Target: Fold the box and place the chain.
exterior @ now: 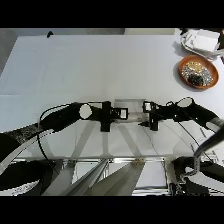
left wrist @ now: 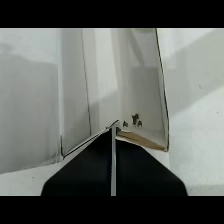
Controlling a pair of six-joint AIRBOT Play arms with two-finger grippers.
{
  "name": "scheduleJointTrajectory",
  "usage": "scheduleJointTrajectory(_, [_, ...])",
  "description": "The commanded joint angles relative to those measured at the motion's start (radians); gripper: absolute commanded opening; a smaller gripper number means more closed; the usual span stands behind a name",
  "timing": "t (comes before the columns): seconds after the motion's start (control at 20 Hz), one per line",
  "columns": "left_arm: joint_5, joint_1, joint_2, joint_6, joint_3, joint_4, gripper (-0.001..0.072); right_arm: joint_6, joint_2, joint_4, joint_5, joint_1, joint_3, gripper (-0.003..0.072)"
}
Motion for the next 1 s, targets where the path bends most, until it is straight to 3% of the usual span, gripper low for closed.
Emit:
scheduleJointTrajectory(0.0, [0.01,-0.001,-0.003,0.002,0.0,-0.07,0.0032,0.0,0.001,0.0,0.0,0.0,0.0,0.0321])
scheduleJointTrajectory(0.1, [0.012,-0.014,-0.014,0.003,0.0,-0.083,0.0108,0.0,0.001,0.0,0.0,0.0,0.0,0.0321])
scheduleJointTrajectory(0.3, [0.019,-0.044,-0.043,0.025,0.0,-0.083,0.0113,0.0,0.001,0.0,0.0,0.0,0.0,0.0321])
scheduleJointTrajectory(0.4, [0.018,-0.044,-0.045,0.024,0.0,-0.083,0.0175,0.0,0.001,0.0,0.0,0.0,0.0,0.0321])
scheduleJointTrajectory(0.5, [0.019,-0.044,-0.045,0.024,0.0,-0.083,0.0178,0.0,0.001,0.0,0.0,0.0,0.0,0.0321])
scheduleJointTrajectory(0.65, [0.025,-0.044,-0.045,0.024,0.0,-0.083,0.0342,0.0,0.001,0.0,0.0,0.0,0.0,0.0321])
scheduleJointTrajectory(0.75, [0.029,-0.044,-0.045,0.024,0.0,-0.083,0.0342,0.0,0.001,0.0,0.0,0.0,0.0,0.0321])
scheduleJointTrajectory(0.8, [0.029,-0.044,-0.045,0.024,0.0,-0.084,0.0339,0.0,0.001,0.0,0.0,0.0,0.0,0.0321])
scheduleJointTrajectory(0.85, [0.029,-0.044,-0.044,0.022,0.0,-0.083,0.0291,0.0,0.001,0.0,0.0,0.0,0.0,0.0321])
scheduleJointTrajectory(0.95, [0.017,-0.039,-0.035,0.011,0.0,-0.083,0.0012,0.0,0.001,0.0,0.0,0.0,0.0,0.0321])
